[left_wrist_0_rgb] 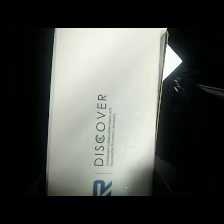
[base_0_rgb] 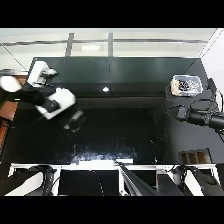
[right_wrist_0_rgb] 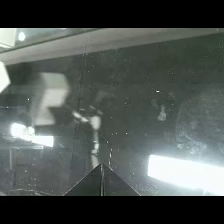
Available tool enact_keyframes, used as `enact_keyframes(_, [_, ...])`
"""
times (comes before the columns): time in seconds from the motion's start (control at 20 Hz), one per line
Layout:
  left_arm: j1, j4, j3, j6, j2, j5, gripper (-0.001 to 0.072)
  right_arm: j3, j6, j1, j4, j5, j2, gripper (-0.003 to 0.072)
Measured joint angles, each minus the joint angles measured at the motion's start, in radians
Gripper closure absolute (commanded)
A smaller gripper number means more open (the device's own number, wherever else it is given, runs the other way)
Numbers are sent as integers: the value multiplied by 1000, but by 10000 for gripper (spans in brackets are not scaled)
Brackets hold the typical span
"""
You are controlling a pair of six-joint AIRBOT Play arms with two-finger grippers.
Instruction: Fold the box and place the chain.
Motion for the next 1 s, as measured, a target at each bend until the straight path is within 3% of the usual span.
enact_keyframes(0.2, [325, -60, 0, -76, -3, 51, 543, 0, -7, 0, 0, -24, 0, 661])
enact_keyframes(0.35, [454, -114, 0, -100, -42, 135, 543, 0, -9, 0, 0, -44, 0, 661])
enact_keyframes(0.4, [475, -129, 0, -100, -61, 160, 508, 0, -10, 0, 0, -49, 0, 661])
enact_keyframes(0.45, [489, -152, 0, -104, -83, 194, 423, 0, -10, 0, 0, -54, 0, 661])
enact_keyframes(0.65, [494, -247, 10, -92, -173, 320, 418, 0, -10, 0, 0, -74, 0, 662])
enact_keyframes(1.0, [444, -302, 29, -11, -264, 406, 418, 0, -10, 0, 0, -110, 0, 661])
